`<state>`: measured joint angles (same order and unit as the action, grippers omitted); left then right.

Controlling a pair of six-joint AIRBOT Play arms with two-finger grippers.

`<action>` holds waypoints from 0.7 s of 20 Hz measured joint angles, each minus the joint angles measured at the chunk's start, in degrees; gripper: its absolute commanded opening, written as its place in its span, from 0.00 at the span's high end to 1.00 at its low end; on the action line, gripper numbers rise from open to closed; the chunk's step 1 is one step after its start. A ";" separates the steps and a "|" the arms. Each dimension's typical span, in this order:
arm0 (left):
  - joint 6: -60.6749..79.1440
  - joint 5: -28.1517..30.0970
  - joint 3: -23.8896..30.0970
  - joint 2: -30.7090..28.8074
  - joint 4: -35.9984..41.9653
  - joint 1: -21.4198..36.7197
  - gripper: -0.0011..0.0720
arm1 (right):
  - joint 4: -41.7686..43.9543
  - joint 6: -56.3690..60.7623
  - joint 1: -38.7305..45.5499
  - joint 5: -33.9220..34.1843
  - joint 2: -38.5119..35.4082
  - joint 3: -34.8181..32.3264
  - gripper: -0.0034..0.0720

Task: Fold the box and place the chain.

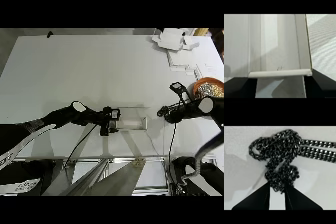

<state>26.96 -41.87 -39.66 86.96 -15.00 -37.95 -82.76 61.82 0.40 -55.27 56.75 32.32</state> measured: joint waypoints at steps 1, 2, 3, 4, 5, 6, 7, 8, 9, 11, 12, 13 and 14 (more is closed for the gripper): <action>0.00 0.00 0.00 0.00 0.00 0.00 0.55 | 0.04 -0.13 0.00 0.81 0.57 0.02 0.72; 0.00 0.00 0.00 0.00 0.00 0.00 0.55 | -0.04 -0.15 0.00 1.79 1.05 0.02 0.72; 0.00 0.00 0.00 0.00 0.00 0.00 0.55 | -0.31 -0.20 0.02 2.95 1.60 0.02 0.72; 0.00 0.00 0.00 0.00 0.00 0.00 0.55 | -0.55 -0.26 0.04 3.85 2.19 0.04 0.72; 0.00 0.00 0.00 0.00 0.00 0.00 0.55 | -0.72 -0.31 0.04 4.70 2.95 0.04 0.72; 0.00 0.00 0.00 0.00 0.00 0.00 0.55 | -0.85 -0.33 0.04 5.42 3.76 0.04 0.72; 0.00 0.00 0.00 0.00 0.00 0.00 0.55 | -0.96 -0.33 0.04 6.03 4.59 0.02 0.72; 0.00 0.00 0.00 0.00 0.00 0.00 0.55 | -1.07 -0.35 0.04 6.51 5.25 0.04 0.72; 0.00 0.00 0.00 0.00 0.00 0.00 0.55 | -1.09 -0.35 0.09 6.93 5.81 0.04 0.72; 0.00 0.00 0.00 0.00 0.00 0.00 0.55 | -1.29 -0.37 0.55 7.58 6.45 0.04 0.72; 0.00 0.00 0.00 0.00 0.00 0.00 0.55 | -1.36 -0.37 0.98 7.74 6.64 0.04 0.72; 0.00 0.00 0.00 0.00 0.00 0.00 0.55 | -1.38 -0.37 1.42 7.98 6.80 0.04 0.72; 0.00 0.00 0.00 0.00 0.00 0.00 0.55 | -1.01 -0.37 1.75 8.33 6.91 0.04 0.72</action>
<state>26.96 -41.87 -39.66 86.96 -15.00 -37.95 -83.77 61.45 2.15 -46.94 63.66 32.36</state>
